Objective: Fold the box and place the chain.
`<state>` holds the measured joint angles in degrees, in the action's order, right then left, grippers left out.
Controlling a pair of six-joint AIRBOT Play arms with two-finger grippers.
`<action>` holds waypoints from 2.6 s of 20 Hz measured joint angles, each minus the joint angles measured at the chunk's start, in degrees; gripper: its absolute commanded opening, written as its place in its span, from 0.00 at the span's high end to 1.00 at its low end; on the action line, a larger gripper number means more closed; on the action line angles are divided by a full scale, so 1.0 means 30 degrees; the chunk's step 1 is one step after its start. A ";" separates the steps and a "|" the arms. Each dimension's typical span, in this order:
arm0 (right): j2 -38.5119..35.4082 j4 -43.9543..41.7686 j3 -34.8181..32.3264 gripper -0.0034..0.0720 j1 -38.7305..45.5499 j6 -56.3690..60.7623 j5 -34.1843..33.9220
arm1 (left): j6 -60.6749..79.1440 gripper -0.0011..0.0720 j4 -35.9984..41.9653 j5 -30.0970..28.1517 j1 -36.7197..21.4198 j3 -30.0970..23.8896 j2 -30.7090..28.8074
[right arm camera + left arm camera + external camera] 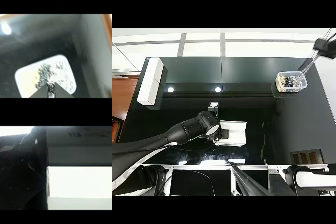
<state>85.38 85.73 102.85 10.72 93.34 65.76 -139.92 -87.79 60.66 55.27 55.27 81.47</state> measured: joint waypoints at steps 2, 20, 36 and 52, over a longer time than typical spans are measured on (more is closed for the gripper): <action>-0.1821 -0.1129 0.0000 0.95 0.0000 -0.0969 -0.0386 | 0.0007 0.95 0.0000 0.0000 0.0000 0.0000 0.0000; -1.3996 -1.0185 -0.6535 0.95 -0.2630 -0.6390 0.5020 | 0.0000 0.95 0.0000 0.0015 0.0007 0.0000 0.0007; -1.4302 -1.7435 -2.1952 0.94 -1.0214 -0.7461 0.0197 | 0.0000 0.95 0.0000 0.0015 0.0007 0.0000 0.0000; -1.1970 -1.7223 -2.2739 0.53 -1.2910 -0.7096 -0.3490 | 0.0000 0.95 0.0000 0.0015 0.0007 0.0000 0.0000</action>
<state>49.47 34.06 34.63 -28.01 72.05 55.29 -139.92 -87.79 60.71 55.29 55.27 81.47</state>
